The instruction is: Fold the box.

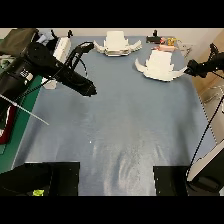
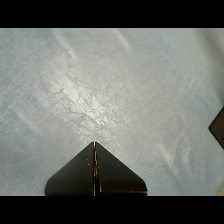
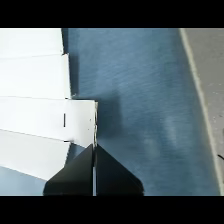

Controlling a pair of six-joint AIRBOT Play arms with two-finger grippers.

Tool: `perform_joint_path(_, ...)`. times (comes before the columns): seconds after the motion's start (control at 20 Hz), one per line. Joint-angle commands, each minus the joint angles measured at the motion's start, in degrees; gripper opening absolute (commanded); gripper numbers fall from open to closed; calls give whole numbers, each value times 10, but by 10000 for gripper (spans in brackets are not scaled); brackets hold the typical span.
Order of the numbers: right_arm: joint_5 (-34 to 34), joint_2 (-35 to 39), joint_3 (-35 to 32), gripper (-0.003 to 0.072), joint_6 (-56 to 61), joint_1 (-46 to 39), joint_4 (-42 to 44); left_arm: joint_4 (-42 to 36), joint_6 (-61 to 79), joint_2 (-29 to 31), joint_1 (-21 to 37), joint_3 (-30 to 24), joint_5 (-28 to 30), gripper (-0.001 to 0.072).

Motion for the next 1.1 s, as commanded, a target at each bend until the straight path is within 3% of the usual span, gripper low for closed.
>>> perform_joint_path(0.0,-62,43,-22,-1,-21,9,59,1,0,0,0,0,0,15)
perform_joint_path(0.15,-77,106,-97,-2,-21,26,59,1,0,0,0,0,0,15)
perform_joint_path(0.25,-83,161,-185,-3,-21,39,57,1,0,0,0,0,0,14)
perform_joint_path(0.7,-21,510,-690,-2,-8,139,55,1,0,0,0,0,0,15)
perform_joint_path(0.9,-1,669,-845,-3,43,183,54,1,0,0,0,0,0,15)
perform_joint_path(1.05,15,740,-917,3,74,191,49,0,0,0,0,0,0,14)
